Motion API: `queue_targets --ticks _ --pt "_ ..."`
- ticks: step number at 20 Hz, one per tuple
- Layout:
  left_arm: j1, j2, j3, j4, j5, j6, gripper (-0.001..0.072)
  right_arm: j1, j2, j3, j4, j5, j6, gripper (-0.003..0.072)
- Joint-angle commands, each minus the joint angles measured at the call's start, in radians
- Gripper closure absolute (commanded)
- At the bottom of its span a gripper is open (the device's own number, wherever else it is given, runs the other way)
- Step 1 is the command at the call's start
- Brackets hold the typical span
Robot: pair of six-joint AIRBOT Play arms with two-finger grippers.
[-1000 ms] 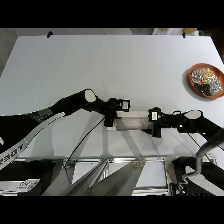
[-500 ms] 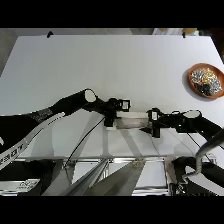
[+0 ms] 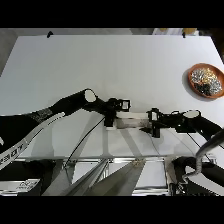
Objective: Fold the box and place the chain.
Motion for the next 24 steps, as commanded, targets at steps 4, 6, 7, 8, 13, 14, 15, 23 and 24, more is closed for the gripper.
queue_targets --ticks 4,6,7,8,13,14,15,23,24 --pt "0.0 0.0 0.0 0.0 0.001 0.0 0.0698 0.0 0.0 -0.001 -0.002 0.0 -0.001 0.033" --pt "0.0 0.0 0.0 0.0 0.001 0.0 0.0698 0.0 0.0 -0.001 -0.002 0.0 -0.001 0.033" --pt "0.0 0.0 0.0 0.0 0.001 0.0 0.0698 0.0 0.0 -0.001 -0.002 0.0 -0.001 0.033" --pt "0.0 0.0 0.0 0.0 0.001 0.0 0.0698 0.0 0.0 -0.001 -0.002 0.0 -0.001 0.033" --pt "0.0 0.0 0.0 0.0 0.001 0.0 0.0698 0.0 0.0 -0.001 -0.002 0.0 -0.001 0.033" --pt "0.0 0.0 0.0 0.0 0.001 0.0 0.0698 0.0 0.0 -0.001 -0.002 0.0 -0.001 0.033" --pt "0.0 0.0 0.0 0.0 0.001 0.0 0.0698 0.0 0.0 -0.001 -0.002 0.0 -0.001 0.033" --pt "-0.002 0.0 0.0 -0.008 -0.051 0.003 0.0698 0.0 0.0 -0.001 -0.002 0.0 -0.001 0.033" --pt "-0.002 0.0 0.0 -0.008 -0.051 -0.003 0.0699 0.0 0.0 -0.001 -0.002 0.0 -0.001 0.033"
